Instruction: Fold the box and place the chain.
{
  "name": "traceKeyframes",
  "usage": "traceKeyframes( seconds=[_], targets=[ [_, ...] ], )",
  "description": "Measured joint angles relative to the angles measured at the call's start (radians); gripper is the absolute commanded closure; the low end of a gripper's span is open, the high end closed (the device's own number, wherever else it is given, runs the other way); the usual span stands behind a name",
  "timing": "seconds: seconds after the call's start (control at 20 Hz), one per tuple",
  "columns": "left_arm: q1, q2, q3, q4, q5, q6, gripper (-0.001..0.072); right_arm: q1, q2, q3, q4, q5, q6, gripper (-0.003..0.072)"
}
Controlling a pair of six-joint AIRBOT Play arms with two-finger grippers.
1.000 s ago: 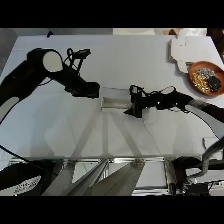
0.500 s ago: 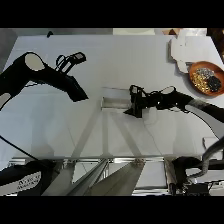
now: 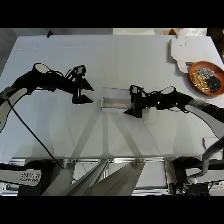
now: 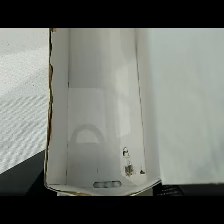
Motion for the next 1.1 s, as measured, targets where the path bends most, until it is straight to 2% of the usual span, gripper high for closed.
traceKeyframes(
  seconds=[0.3,0.7,1.1],
  targets=[
    [-0.021,-0.105,0.000,-0.140,-0.036,0.200,0.0009,0.000,0.000,0.000,0.000,0.000,0.000,0.0230],
    [-0.045,-0.126,0.000,-0.114,-0.067,0.235,0.0008,0.000,0.000,0.000,0.000,0.000,0.000,0.0230],
    [-0.063,-0.127,0.000,-0.102,-0.055,0.183,0.0008,0.000,0.000,0.000,0.000,0.000,0.000,0.0230]
  ],
)
